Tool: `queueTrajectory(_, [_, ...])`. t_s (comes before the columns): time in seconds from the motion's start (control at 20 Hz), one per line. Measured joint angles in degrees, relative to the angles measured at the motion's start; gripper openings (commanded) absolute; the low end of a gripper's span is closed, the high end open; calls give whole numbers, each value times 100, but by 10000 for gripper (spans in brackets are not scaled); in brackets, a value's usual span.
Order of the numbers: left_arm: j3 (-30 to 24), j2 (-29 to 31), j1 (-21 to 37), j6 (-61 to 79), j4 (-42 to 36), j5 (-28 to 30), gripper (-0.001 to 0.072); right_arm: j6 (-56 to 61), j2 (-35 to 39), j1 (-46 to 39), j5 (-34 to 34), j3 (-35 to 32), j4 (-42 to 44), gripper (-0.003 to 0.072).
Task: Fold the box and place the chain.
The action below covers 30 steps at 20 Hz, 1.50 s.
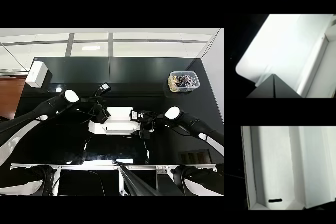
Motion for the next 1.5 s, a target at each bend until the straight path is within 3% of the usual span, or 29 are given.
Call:
queueTrajectory(0.2, [39,647,236,-737,992,-501,25,2,0,0,-24,0,4,170])
queueTrajectory(0.4, [-588,1458,702,-844,1134,-741,31,2,0,-2,-24,0,4,170])
queueTrajectory(0.45, [-778,1598,809,-599,1019,-752,77,2,0,-2,-20,0,4,169])
queueTrajectory(0.5, [-931,1694,863,-179,905,-876,289,2,0,-2,-13,0,4,170])
queueTrajectory(0.55, [-1043,1753,868,264,817,-1045,547,2,0,-2,-13,0,2,170])
queueTrajectory(0.6, [-1123,1788,839,695,761,-1084,718,2,0,-2,-11,0,2,170])
queueTrajectory(0.95, [-1318,1567,267,2232,632,-35,688,0,0,-2,-4,0,2,170])
queueTrajectory(1.1, [-1331,1342,52,2446,614,50,666,0,0,-2,-4,0,2,170])
queueTrajectory(1.25, [-1333,1202,-155,2529,592,103,592,-2,0,-2,-4,0,0,170])
queueTrajectory(1.4, [-1335,1143,-332,2570,581,232,351,-4,0,-2,-2,0,0,170])
queueTrajectory(1.5, [-1335,1126,-398,2588,573,313,327,-4,0,0,-2,0,0,170])
